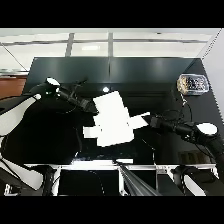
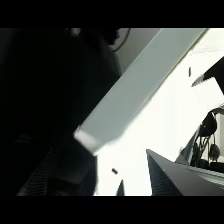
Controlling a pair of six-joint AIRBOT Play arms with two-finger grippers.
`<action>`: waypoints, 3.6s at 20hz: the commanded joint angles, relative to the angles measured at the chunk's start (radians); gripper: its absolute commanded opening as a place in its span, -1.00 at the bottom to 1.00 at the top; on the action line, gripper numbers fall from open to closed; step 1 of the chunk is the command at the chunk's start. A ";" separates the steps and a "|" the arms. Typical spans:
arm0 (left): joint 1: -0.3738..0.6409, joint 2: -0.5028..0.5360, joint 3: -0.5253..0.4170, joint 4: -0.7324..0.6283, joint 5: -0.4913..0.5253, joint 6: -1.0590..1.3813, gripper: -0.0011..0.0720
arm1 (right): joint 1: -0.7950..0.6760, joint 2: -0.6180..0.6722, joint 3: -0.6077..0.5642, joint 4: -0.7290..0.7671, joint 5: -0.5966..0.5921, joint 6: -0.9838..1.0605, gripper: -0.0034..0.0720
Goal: Fold the box and place the chain.
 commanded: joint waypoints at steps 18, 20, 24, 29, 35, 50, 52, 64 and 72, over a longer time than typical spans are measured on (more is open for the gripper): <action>-0.115 0.037 -0.005 0.018 -0.077 0.119 -0.92 | 0.000 0.001 0.123 -0.332 0.035 0.009 0.85; -0.152 0.133 -0.048 0.007 0.048 0.161 -0.92 | 0.000 0.001 0.191 -0.399 0.030 0.008 0.84; -0.277 0.323 -0.158 0.061 0.360 0.467 -0.91 | 0.000 0.001 0.228 -0.425 -0.040 0.008 0.84; -0.351 0.317 -0.158 0.140 0.369 0.594 -0.90 | 0.060 -0.003 0.217 -0.639 0.104 -0.231 0.84; -0.374 0.231 -0.158 0.149 0.373 0.590 -0.90 | 0.218 -0.028 0.122 -0.686 0.093 -0.378 1.00; -0.377 0.227 -0.158 0.153 0.371 0.590 -0.90 | 0.428 -0.085 0.033 -0.574 -0.024 -0.632 1.00; -0.377 0.227 -0.158 0.153 0.374 0.590 -0.90 | 0.477 -0.085 0.029 -0.570 -0.106 -0.632 1.00; -0.378 0.228 -0.158 0.162 0.409 0.590 -0.91 | 0.337 -0.085 0.169 -0.568 -0.097 -0.622 1.00; -0.420 0.233 -0.157 0.257 0.442 0.552 -0.91 | 0.335 -0.092 0.169 -0.564 -0.153 -0.666 1.00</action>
